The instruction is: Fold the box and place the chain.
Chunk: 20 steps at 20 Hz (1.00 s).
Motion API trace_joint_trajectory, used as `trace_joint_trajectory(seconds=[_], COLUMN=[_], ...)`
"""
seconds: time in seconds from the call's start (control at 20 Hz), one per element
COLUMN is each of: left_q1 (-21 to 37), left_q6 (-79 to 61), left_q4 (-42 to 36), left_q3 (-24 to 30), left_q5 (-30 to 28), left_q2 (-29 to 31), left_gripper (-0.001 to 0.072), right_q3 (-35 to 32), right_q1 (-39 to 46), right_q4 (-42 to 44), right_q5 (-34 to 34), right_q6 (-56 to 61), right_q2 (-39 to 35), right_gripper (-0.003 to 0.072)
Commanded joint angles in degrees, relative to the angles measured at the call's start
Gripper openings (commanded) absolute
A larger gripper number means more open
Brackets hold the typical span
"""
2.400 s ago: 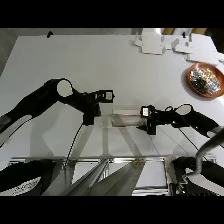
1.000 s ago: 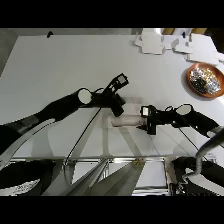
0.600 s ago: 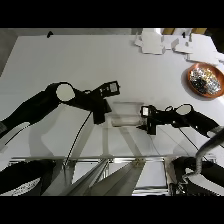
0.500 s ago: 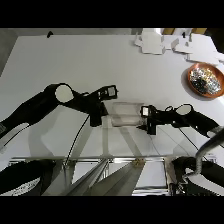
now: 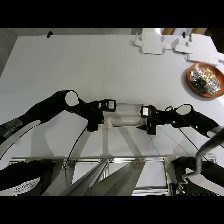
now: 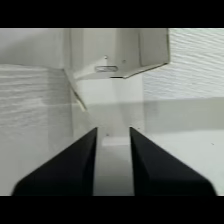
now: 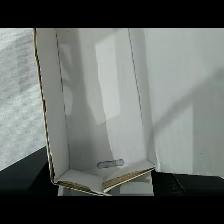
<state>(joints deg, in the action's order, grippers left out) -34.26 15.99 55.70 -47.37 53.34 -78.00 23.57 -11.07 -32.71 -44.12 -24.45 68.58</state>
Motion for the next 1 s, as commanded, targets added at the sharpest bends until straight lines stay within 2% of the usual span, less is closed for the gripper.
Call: trace_joint_trajectory(seconds=[0.0,0.2,0.4,0.85,0.95], left_q1=[0.0,-0.9,-2.2,-3.7,-4.1], left_q6=[-0.9,-6.7,-13.6,-13.6,-13.6], left_q4=[0.1,-0.5,-4.7,-5.2,-6.3], left_q3=[0.2,0.2,0.2,0.2,0.2], left_q5=[-5.4,-5.8,-5.9,-4.2,-4.9], left_q2=[-1.0,-1.0,-1.2,-1.3,-1.6], left_gripper=[0.0299,0.0303,0.0289,0.0267,0.0173], right_q3=[0.0,0.0,0.0,0.0,0.0], right_q1=[0.0,0.0,0.0,0.0,0.0], right_q4=[0.0,0.0,0.0,0.0,0.0], right_q5=[0.0,0.0,0.0,0.0,0.0], right_q6=[0.0,0.0,0.0,0.0,0.0], right_q2=[0.0,0.0,0.0,0.0,0.0], right_gripper=[0.0396,0.0396,0.0396,0.0396,0.0396])
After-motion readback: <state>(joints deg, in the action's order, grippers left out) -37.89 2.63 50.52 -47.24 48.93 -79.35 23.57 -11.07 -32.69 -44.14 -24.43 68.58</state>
